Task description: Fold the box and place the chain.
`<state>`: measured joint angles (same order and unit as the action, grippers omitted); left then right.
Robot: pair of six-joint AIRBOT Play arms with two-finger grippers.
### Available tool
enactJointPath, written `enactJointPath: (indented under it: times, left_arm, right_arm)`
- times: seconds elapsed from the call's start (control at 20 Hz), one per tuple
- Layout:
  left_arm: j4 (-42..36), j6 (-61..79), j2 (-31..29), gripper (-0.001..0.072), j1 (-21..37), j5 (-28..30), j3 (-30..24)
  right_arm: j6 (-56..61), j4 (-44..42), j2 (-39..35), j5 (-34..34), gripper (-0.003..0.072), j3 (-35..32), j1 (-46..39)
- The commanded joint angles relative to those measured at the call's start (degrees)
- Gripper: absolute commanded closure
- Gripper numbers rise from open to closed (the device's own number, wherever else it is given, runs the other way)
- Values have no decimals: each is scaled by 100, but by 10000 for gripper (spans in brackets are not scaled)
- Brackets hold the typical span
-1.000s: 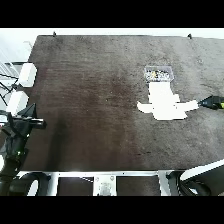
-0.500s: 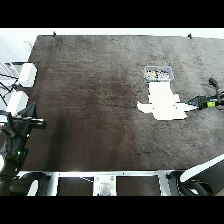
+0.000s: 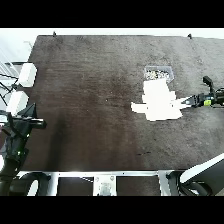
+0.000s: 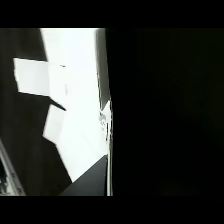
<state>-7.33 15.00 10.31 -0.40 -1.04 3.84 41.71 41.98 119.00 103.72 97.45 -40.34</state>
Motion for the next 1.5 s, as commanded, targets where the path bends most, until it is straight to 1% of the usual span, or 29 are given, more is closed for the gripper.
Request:
enactJointPath:
  times: [0.0,0.1,0.2,0.35,0.45,0.55,0.65,0.75,0.85,0.95,1.05,1.2,1.3,1.35,1.4,1.45]
  left_arm:
    - [0,0,-4,690,-2,0,-4]
    - [0,0,-4,690,-2,0,-4]
    - [0,0,-4,690,-2,0,-4]
    - [0,0,-4,690,-2,0,-4]
    - [0,0,-4,690,-2,0,-4]
    - [0,0,-4,690,-2,0,-4]
    - [0,0,-4,690,-2,0,-4]
    - [-2,0,-4,690,-2,-9,-4]
    - [-9,-2,-4,690,-2,22,11]
    - [-35,-13,-4,690,-2,-50,15]
    - [-37,-13,-4,690,-2,-256,20]
    - [-37,-7,-4,690,-2,-822,20]
    - [-35,4,-4,681,-2,-960,20]
    - [-37,4,-4,416,-2,-999,20]
    - [-37,4,-4,66,-2,-1023,20]
    - [-42,0,-4,6,-2,-1049,20]
  right_arm:
    - [-66,-476,-566,-192,677,-835,236]
    - [-192,-776,-1062,-575,677,-1711,481]
    - [-391,-1200,-1635,-1119,677,-2741,782]
    - [-581,-1814,-2490,-2232,677,-4177,1425]
    - [-584,-2365,-2861,-3005,677,-4843,1982]
    - [-581,-2732,-2905,-3331,677,-5010,2629]
    - [-579,-2896,-2905,-3744,678,-4922,3355]
    - [-579,-2879,-2905,-4481,677,-4695,4000]
    - [-570,-2734,-2898,-5130,678,-4439,4411]
    - [-420,-2712,-2892,-5571,677,-4310,4577]
    - [-313,-2708,-2887,-5849,677,-4356,4597]
    - [-407,-2684,-2887,-5895,677,-4393,4599]
    - [-555,-2691,-2887,-5895,677,-4393,4603]
    - [-638,-2693,-2887,-5899,677,-4393,4605]
    - [-745,-2693,-2887,-5923,677,-4393,4618]
    - [-822,-2695,-2887,-5936,677,-4393,4634]
